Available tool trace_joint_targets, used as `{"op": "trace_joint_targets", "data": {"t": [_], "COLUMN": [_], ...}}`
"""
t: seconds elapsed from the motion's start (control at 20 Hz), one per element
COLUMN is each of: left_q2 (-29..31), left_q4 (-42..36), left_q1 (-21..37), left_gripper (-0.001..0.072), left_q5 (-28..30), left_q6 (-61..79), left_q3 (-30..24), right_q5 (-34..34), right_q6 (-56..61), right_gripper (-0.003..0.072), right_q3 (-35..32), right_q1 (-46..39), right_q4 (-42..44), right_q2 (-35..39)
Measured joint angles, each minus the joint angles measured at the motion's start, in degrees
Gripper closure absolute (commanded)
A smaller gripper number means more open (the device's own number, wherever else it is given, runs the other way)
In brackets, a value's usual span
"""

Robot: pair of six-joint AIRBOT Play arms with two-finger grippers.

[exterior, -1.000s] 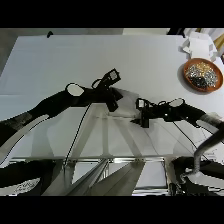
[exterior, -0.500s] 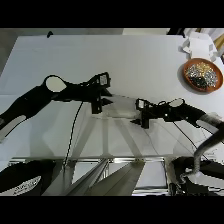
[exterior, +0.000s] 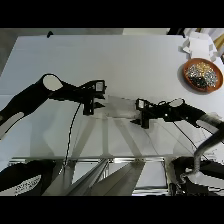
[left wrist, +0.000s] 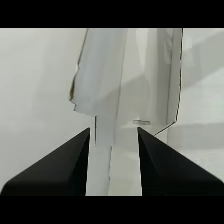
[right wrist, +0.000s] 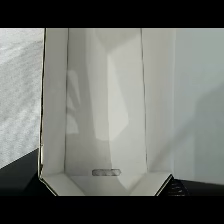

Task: Fold the box and place the chain.

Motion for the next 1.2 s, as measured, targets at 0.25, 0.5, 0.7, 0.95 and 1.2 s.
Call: {"op": "trace_joint_targets", "data": {"t": [0.25,0.5,0.7,0.95,1.2], "left_q2": [-4.26,-6.64,-7.43,-7.69,-7.72], "left_q4": [-8.72,-15.8,-18.97,-20.15,-20.06], "left_q1": [0.09,0.24,0.35,0.42,1.44], "left_gripper": [0.0365,0.0419,0.0566,0.0701,0.0703], "left_q5": [3.28,5.01,4.5,2.43,1.16], "left_q6": [7.85,14.16,15.45,13.79,5.4], "left_q3": [0.0,0.0,0.0,0.0,-0.02], "right_q5": [-0.02,-0.02,-0.02,-0.04,0.0], "right_q6": [0.02,0.02,0.02,0.09,0.02], "right_gripper": [0.0285,0.0285,0.0285,0.0285,0.0285], "right_q3": [0.0,0.0,0.0,0.0,0.0], "right_q1": [0.0,0.0,0.0,0.0,0.04], "right_q4": [0.02,0.02,0.02,0.09,0.04], "right_q2": [0.0,0.0,0.0,0.0,0.0]}}
